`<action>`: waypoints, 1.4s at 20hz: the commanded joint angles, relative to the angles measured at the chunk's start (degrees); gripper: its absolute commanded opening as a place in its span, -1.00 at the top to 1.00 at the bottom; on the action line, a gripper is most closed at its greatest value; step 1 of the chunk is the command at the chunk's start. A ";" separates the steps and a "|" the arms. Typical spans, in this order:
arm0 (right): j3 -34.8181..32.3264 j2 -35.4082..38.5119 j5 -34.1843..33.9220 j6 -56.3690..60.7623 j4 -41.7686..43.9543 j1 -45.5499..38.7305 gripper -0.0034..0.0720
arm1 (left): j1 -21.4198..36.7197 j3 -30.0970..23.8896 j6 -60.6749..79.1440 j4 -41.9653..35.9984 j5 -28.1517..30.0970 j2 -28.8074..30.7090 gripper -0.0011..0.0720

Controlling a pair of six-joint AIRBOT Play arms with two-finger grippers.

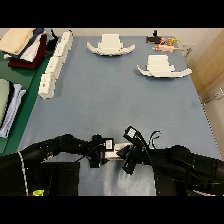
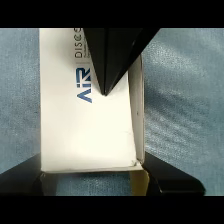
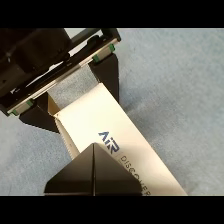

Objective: Fold the box.

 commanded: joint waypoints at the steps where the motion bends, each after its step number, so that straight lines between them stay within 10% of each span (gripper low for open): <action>1: -0.15 -0.61 -0.81 0.04 -0.11 0.07 0.90 | -0.04 0.04 0.00 0.02 0.00 0.02 -0.48; 18: 1.38 4.74 0.13 0.04 -8.76 -0.39 0.90 | -0.04 0.04 0.00 0.02 0.00 0.02 -0.48; 28: 20.76 1.53 -37.40 16.63 -33.64 -18.69 0.90 | -0.04 0.04 0.00 0.02 -0.02 0.02 -0.48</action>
